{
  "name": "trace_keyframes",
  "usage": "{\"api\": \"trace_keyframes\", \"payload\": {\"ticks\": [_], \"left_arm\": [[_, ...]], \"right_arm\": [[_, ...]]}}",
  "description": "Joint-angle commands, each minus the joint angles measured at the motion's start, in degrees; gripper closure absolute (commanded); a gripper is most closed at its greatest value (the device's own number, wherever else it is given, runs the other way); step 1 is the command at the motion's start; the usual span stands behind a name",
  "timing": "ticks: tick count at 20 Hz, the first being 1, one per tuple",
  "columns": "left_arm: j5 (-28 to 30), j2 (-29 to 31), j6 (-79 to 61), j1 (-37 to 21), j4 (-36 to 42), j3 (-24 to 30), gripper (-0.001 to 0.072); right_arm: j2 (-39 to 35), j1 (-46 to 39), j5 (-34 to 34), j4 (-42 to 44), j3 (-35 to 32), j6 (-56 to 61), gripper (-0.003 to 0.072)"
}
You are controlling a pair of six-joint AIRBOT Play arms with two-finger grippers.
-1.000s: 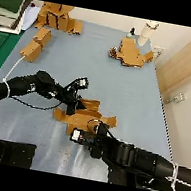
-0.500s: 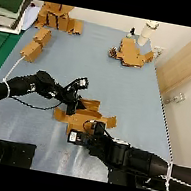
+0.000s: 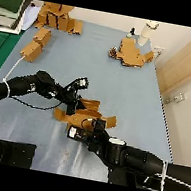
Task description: Fold the box.
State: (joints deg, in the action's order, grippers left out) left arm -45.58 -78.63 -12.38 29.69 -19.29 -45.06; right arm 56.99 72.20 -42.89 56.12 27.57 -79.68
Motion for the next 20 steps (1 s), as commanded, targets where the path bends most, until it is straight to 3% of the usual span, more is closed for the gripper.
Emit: {"api": "trace_keyframes", "payload": {"ticks": [1, 10, 12, 16, 20], "left_arm": [[0.0, 0.0, 0.0, 0.0, 0.0, 0.0, 0.0697], [0.0, 0.0, 0.0, 0.0, 0.0, 0.0, 0.0697], [0.0, 0.0, 0.0, 0.0, 0.0, 0.0, 0.0697], [0.0, 0.0, 0.0, 0.0, 0.0, 0.0, 0.0697], [0.0, 0.0, 0.0, 0.0, 0.0, 0.0, 0.0697]], "right_arm": [[-0.2, 0.1, -0.5, -3.6, 1.0, 2.8, 0.0138], [-0.3, 0.1, 0.2, -4.7, 1.4, 11.2, 0.0136], [-0.3, -0.3, -0.2, -4.2, 1.4, 11.1, -0.0032], [-0.6, -6.4, 1.4, 1.4, 1.4, 10.3, -0.0032], [-5.9, -11.6, 10.3, 2.9, -1.1, 0.1, -0.0032]]}}
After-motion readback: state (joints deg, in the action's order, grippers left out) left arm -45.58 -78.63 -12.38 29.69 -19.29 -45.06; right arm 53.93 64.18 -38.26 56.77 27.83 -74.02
